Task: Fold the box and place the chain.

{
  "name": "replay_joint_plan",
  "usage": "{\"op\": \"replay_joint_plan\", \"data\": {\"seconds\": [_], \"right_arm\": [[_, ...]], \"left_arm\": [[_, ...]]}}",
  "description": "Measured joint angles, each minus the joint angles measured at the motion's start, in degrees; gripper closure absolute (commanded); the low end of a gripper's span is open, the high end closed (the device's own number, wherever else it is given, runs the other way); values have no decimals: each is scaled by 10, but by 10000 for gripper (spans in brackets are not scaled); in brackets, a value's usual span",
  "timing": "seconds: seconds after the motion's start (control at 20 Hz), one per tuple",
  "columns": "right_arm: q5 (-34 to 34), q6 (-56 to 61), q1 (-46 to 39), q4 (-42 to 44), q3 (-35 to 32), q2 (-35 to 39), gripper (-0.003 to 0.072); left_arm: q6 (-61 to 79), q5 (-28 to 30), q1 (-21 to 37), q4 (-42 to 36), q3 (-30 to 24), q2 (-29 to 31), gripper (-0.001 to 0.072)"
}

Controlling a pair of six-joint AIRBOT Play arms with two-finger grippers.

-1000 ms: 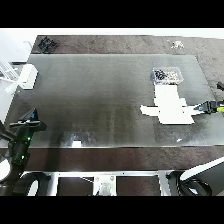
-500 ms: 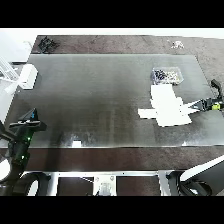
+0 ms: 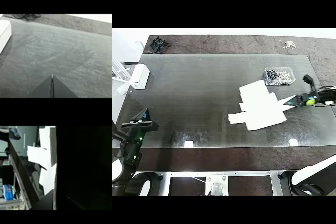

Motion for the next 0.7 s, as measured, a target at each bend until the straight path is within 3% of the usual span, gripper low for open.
{"op": "replay_joint_plan", "data": {"seconds": [0.3,0.5,0.7], "right_arm": [[-117,-11,191,129,-89,68,679],[-265,54,294,162,-103,109,679],[-387,112,341,168,-114,126,679]], "left_arm": [[0,0,0,0,0,0,687],[0,0,0,0,0,0,687],[0,0,0,0,0,0,687]]}}
